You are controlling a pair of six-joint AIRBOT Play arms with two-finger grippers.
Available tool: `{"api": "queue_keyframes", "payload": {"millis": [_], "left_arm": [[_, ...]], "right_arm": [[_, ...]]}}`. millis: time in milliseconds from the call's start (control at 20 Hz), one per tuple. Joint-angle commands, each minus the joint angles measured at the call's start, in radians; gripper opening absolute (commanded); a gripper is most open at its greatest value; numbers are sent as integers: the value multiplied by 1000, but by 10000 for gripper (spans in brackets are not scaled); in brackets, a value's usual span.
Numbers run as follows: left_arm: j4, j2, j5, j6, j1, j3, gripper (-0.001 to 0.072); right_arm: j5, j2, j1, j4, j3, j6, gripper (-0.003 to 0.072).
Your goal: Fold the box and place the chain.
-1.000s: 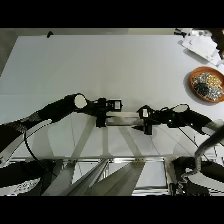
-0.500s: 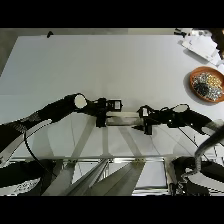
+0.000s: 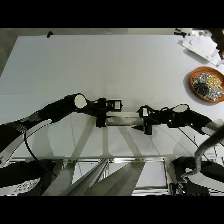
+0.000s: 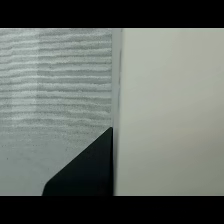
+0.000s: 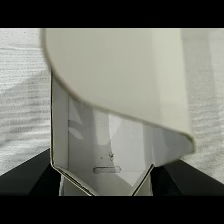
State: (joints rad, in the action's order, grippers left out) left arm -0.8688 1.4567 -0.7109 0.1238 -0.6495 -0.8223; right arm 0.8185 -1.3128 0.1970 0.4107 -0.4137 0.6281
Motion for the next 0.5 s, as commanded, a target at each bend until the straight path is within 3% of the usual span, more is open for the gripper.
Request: {"api": "queue_keyframes", "payload": {"millis": [0,100,450], "left_arm": [[0,-1,0,0,0,-1,12],[0,-1,0,0,0,-1,12],[0,-1,0,0,0,-1,12]], "right_arm": [[21,-1,-1,-5,0,-1,425],[63,-1,-1,-7,0,-2,425],[37,0,-1,0,0,-29,426]]}}
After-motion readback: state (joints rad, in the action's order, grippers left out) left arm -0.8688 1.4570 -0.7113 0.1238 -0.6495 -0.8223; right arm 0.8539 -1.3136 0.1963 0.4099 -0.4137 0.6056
